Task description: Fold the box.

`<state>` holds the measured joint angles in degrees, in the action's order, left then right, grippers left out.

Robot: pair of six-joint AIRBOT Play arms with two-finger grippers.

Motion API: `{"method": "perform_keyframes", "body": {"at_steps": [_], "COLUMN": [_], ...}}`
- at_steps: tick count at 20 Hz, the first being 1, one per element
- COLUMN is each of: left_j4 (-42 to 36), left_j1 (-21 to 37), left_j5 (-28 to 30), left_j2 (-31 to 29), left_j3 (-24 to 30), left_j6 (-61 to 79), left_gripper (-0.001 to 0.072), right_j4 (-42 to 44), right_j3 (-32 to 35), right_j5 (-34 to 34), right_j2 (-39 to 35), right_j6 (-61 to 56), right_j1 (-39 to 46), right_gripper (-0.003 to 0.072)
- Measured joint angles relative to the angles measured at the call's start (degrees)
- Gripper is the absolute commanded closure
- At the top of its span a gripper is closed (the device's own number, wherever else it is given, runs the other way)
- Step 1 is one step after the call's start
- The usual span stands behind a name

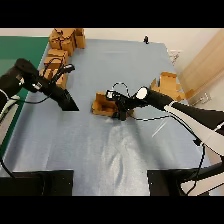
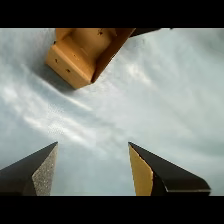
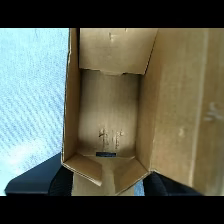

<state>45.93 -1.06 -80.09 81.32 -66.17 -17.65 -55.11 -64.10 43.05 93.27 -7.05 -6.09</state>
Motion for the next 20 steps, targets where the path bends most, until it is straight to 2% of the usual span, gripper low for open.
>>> {"method": "perform_keyframes", "body": {"at_steps": [4, 8, 14, 17, 20], "left_j4": [-3.93, -5.22, -8.02, -9.05, -9.77], "left_j1": [0.59, -0.96, -4.50, -4.98, -3.58], "left_j5": [6.69, 10.51, 11.78, 11.76, 9.14], "left_j2": [2.08, 6.86, 13.84, 15.02, 15.32], "left_j3": [3.28, 3.15, -1.79, -3.82, -5.03], "left_j6": [23.52, 36.15, 42.38, 42.66, 39.56], "left_gripper": [0.0019, 0.0019, 0.0019, 0.0019, 0.0019], "right_j4": [0.00, 0.00, 0.00, 0.00, 0.00], "right_j3": [0.00, 0.00, 0.00, 0.00, 0.00], "right_j5": [-0.02, 0.00, -0.02, -0.02, -0.02], "right_j2": [0.00, 0.00, 0.00, 0.00, 0.00], "right_j6": [-0.02, -0.02, -0.02, -0.13, -0.28], "right_j1": [0.00, 0.00, 0.02, 0.02, 0.02], "right_gripper": [0.0176, 0.0176, 0.0176, 0.0176, 0.0177]}}
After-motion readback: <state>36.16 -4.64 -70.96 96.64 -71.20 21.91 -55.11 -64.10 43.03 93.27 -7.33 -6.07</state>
